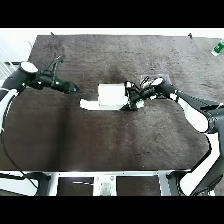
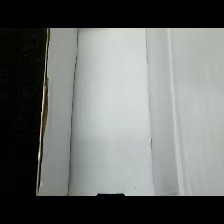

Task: Fold the box and place the chain.

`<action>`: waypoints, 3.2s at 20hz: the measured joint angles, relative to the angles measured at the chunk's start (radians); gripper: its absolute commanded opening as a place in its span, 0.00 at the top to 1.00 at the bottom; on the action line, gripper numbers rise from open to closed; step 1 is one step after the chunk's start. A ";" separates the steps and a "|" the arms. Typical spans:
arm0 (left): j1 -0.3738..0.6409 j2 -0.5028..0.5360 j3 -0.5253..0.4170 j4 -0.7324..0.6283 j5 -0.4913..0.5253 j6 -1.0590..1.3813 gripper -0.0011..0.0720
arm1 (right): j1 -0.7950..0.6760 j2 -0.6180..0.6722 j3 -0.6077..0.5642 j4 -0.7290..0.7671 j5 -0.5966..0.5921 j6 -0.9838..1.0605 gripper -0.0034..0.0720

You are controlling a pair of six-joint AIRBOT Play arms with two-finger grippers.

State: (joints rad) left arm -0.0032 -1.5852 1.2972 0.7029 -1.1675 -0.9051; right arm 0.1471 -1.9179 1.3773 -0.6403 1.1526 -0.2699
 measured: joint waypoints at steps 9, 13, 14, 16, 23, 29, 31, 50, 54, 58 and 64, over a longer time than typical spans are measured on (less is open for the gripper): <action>0.095 0.008 -0.155 -0.013 0.087 -0.135 0.96 | 0.000 0.000 0.000 0.000 0.000 0.000 0.16; 0.101 -0.003 -0.184 -0.002 0.122 -0.173 0.96 | 0.000 0.000 0.000 0.000 0.000 0.000 0.16; 0.097 -0.010 -0.187 0.000 0.129 -0.179 0.96 | 0.000 0.000 0.000 0.000 0.000 0.000 0.16; 0.076 -0.031 -0.191 -0.001 0.134 -0.186 0.96 | 0.000 0.000 0.000 0.001 0.000 0.000 0.16; -0.035 -0.093 -0.193 -0.031 0.218 -0.193 0.96 | 0.000 0.000 0.000 0.001 0.000 0.000 0.16; -0.106 -0.153 -0.191 -0.133 0.249 -0.175 0.96 | 0.000 0.000 0.000 0.001 0.000 0.000 0.16; -0.115 -0.161 -0.180 -0.150 0.244 -0.158 0.96 | 0.000 0.000 0.000 0.001 0.000 0.000 0.16; -0.127 -0.124 -0.076 -0.185 0.153 -0.149 0.63 | 0.000 0.000 0.000 0.001 0.000 0.000 0.16; -0.127 -0.123 -0.078 -0.199 0.136 -0.155 0.56 | 0.000 0.000 0.000 0.001 0.000 0.000 0.16; -0.130 -0.122 -0.078 -0.212 0.118 -0.145 0.56 | 0.000 0.000 0.000 0.001 0.000 0.000 0.16; -0.166 -0.120 -0.078 -0.219 0.128 -0.143 0.56 | 0.000 0.000 0.000 0.000 0.000 0.000 0.16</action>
State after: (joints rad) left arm -0.1692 -1.7054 1.2190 0.4835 -1.0397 -1.0477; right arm 0.1471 -1.9179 1.3773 -0.6399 1.1530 -0.2695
